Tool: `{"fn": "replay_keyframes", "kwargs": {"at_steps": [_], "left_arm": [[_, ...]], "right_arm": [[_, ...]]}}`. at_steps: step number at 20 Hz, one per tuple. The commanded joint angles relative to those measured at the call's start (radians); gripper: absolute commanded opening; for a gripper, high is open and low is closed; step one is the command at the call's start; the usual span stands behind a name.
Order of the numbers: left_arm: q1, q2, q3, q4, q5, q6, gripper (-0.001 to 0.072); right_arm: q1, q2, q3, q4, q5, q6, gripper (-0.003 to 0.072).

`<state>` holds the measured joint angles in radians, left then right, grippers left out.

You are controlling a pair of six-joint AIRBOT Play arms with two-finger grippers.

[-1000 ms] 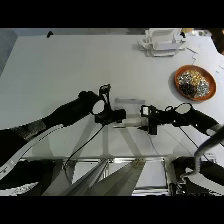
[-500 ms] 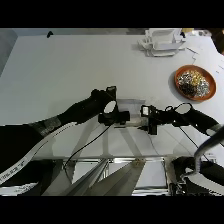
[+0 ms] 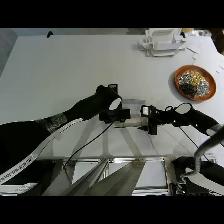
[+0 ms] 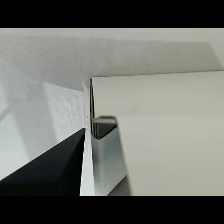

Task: Fold the box and place the chain.

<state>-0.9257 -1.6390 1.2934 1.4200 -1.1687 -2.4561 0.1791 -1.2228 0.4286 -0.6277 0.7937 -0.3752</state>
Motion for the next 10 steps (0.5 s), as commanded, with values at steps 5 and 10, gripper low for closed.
{"fn": "replay_keyframes", "kwargs": {"at_steps": [5,10], "left_arm": [[-0.008,-0.092,0.119,0.048,-0.101,-0.018,0.0369],[-0.013,-0.113,0.121,0.048,-0.093,-0.067,0.0316]], "right_arm": [[0.000,0.001,0.000,0.000,0.000,0.000,0.0310],[0.000,0.001,0.000,0.000,0.000,0.000,0.0310]]}}
